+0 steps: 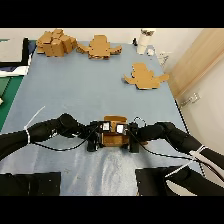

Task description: Fold the box.

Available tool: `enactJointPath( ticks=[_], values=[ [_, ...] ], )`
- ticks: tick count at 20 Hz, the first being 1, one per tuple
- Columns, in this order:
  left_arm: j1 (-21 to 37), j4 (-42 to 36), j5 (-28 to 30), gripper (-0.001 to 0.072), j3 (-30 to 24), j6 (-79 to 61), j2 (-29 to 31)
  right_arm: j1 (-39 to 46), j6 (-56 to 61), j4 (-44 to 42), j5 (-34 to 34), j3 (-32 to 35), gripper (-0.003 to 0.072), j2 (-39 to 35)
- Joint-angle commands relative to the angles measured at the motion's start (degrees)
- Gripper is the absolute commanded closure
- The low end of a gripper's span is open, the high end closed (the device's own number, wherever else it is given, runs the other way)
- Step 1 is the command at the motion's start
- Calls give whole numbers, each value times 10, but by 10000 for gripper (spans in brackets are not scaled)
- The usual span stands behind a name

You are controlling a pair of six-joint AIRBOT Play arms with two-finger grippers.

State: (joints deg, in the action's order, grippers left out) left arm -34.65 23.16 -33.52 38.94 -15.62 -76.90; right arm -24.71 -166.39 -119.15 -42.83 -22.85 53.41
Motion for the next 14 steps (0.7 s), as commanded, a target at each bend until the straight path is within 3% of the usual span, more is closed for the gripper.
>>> enactJointPath(
  ticks=[1,9,14],
  values=[
    [0,0,0,181,0,0,0,0,56,4,-12,-10,-31,-8],
    [0,0,0,181,0,0,0,4,175,140,-96,-45,-29,-67],
    [0,0,0,181,0,0,0,4,415,249,-119,-45,-25,-140]
  ],
)
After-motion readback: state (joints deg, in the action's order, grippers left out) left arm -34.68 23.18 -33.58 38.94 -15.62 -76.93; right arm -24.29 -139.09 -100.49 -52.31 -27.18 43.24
